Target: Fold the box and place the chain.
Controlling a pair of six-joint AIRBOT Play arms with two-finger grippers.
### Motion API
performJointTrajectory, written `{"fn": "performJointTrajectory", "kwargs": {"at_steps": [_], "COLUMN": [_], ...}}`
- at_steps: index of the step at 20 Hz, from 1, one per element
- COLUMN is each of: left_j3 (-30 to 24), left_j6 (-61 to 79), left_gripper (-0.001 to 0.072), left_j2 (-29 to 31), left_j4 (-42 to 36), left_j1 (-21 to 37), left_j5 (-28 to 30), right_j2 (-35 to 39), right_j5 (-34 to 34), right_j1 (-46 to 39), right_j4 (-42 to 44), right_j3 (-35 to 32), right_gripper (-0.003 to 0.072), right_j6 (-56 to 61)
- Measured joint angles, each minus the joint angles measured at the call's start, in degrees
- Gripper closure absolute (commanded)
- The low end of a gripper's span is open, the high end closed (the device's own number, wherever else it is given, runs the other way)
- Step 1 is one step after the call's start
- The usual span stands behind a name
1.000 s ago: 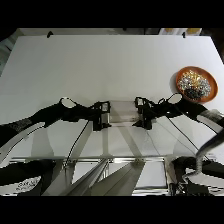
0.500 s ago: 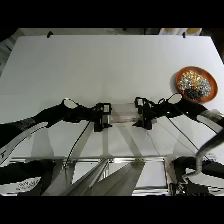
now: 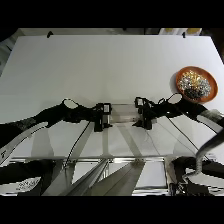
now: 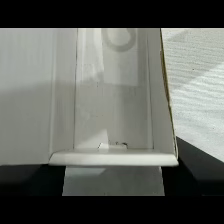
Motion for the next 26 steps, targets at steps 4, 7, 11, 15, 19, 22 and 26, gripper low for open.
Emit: {"fn": "performJointTrajectory", "kwargs": {"at_steps": [4,7,11,15,19,22,26], "left_j3": [0.00,0.00,0.00,-0.02,0.00,-0.02,-0.02], "left_j6": [0.00,0.00,0.00,0.02,0.17,0.13,0.02], "left_gripper": [0.0320,0.0320,0.0320,0.0320,0.0320,0.0320,0.0320], "left_j2": [0.00,-0.02,-0.02,-0.11,-0.09,-0.09,-0.09], "left_j4": [0.04,0.04,0.07,0.02,0.13,0.24,0.15], "left_j1": [0.00,0.00,0.00,-0.07,-0.07,-0.07,-0.07], "left_j5": [-0.04,-0.04,-0.07,0.09,-0.11,-0.20,-0.17], "right_j2": [0.00,0.00,0.00,0.31,2.29,4.55,10.38], "right_j5": [0.02,0.02,0.11,0.55,0.55,1.70,4.26], "right_j1": [0.00,0.00,0.00,0.02,-0.24,-2.60,-7.43], "right_j4": [0.02,0.02,0.04,-0.83,-4.96,-7.98,-10.36], "right_j3": [0.00,0.00,0.00,0.00,0.00,-0.02,0.00], "right_gripper": [0.0288,0.0288,0.0077,-0.0012,-0.0012,-0.0007,0.0019], "right_j6": [0.00,0.00,0.00,0.31,3.13,6.08,8.98]}}
